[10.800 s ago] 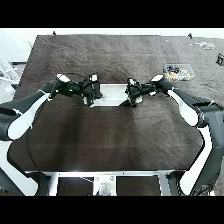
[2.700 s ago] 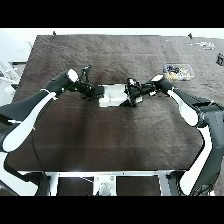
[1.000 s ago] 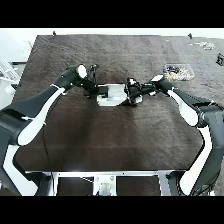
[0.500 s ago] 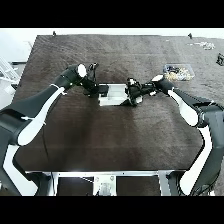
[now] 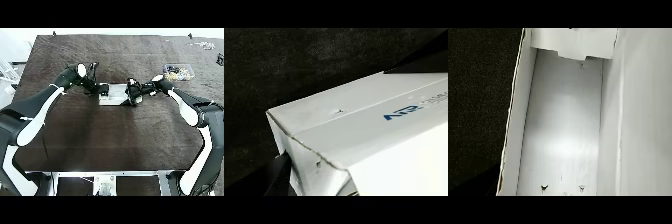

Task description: Fold the box and place the chain.

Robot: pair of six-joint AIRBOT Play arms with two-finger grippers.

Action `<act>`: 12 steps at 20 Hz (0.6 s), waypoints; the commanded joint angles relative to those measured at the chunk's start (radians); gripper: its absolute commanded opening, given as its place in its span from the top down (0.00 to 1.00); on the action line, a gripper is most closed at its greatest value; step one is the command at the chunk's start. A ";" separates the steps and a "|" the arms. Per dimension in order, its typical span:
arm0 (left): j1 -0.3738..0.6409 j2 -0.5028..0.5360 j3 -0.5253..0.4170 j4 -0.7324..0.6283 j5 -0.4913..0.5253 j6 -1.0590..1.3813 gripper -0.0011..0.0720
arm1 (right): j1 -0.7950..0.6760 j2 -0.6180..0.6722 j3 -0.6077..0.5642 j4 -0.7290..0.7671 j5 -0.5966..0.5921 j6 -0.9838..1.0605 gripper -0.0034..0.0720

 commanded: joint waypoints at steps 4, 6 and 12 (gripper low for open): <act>0.000 0.008 0.001 -0.053 0.006 0.036 0.30 | 0.001 0.000 0.000 0.000 0.000 0.000 0.18; 0.000 0.024 0.001 -0.031 0.010 0.035 0.30 | 0.001 0.000 0.000 0.000 0.000 0.000 0.18; 0.000 0.032 0.000 -0.017 0.013 0.036 0.30 | 0.001 0.000 0.000 0.000 0.000 0.000 0.18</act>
